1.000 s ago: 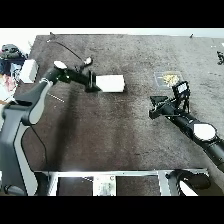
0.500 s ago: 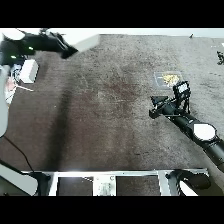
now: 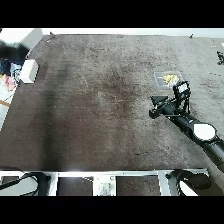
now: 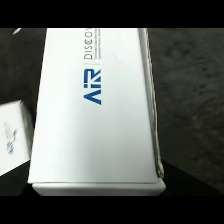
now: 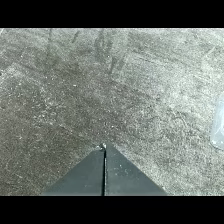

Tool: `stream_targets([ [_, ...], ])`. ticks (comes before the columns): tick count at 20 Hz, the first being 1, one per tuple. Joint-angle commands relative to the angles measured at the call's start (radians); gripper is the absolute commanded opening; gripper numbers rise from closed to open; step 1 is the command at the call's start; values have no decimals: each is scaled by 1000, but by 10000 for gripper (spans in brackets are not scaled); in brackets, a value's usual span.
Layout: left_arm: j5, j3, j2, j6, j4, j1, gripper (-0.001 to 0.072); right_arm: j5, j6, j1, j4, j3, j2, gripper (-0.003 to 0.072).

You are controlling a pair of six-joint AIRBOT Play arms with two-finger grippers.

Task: Fold the box and place the chain.

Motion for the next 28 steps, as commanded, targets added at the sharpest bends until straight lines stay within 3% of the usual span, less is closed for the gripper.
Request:
stream_targets([
  [1,144,-313,178,-15,10,148,6,0,0,0,0,-1,1,9],
  [4,200,-487,247,-25,10,235,6,-1,0,0,0,0,1,9],
  [8,94,-568,244,58,8,355,7,-7,0,0,0,0,1,8],
  [14,-30,-570,115,211,-15,430,6,-7,0,0,0,0,1,9],
  [20,92,-570,29,272,-47,430,6,-7,0,0,0,0,1,8],
  [28,69,-571,-63,325,-50,430,8,-7,0,0,0,0,1,9],
])
